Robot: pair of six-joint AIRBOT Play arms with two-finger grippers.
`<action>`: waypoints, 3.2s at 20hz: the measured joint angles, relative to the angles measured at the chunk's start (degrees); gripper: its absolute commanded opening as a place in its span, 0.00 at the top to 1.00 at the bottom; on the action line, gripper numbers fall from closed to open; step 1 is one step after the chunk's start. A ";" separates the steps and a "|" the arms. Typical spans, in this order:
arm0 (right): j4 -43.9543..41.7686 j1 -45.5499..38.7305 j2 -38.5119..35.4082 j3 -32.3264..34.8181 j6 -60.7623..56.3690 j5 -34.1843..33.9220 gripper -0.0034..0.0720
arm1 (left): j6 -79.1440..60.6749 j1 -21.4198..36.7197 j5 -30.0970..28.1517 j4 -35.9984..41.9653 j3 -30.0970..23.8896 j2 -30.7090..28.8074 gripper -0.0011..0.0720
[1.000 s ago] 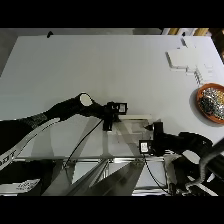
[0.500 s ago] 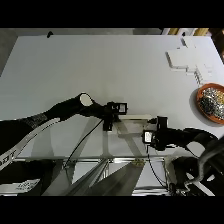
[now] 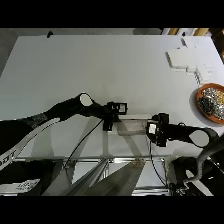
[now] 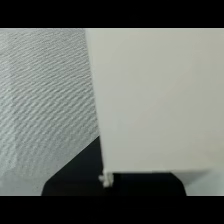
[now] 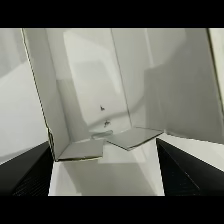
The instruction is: Fold the box and place the chain.
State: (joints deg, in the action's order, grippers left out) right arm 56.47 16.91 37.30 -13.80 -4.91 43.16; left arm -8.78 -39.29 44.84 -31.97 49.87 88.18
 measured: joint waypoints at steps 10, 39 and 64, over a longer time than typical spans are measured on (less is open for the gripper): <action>-9.53 -8.85 10.64 -4.07 14.05 2.60 0.05 | 0.07 0.00 -0.20 0.00 0.00 0.00 0.97; -20.06 -13.57 23.41 -2.95 25.70 7.98 0.09 | -0.02 -0.02 -0.04 0.00 0.00 0.00 0.97; -21.16 -12.70 25.46 -2.91 30.99 8.46 0.18 | -0.02 -0.02 0.00 0.02 0.00 0.00 0.97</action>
State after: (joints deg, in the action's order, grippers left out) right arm 35.31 4.21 62.76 -16.71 26.09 51.62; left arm -8.80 -39.31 44.84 -31.94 49.87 88.18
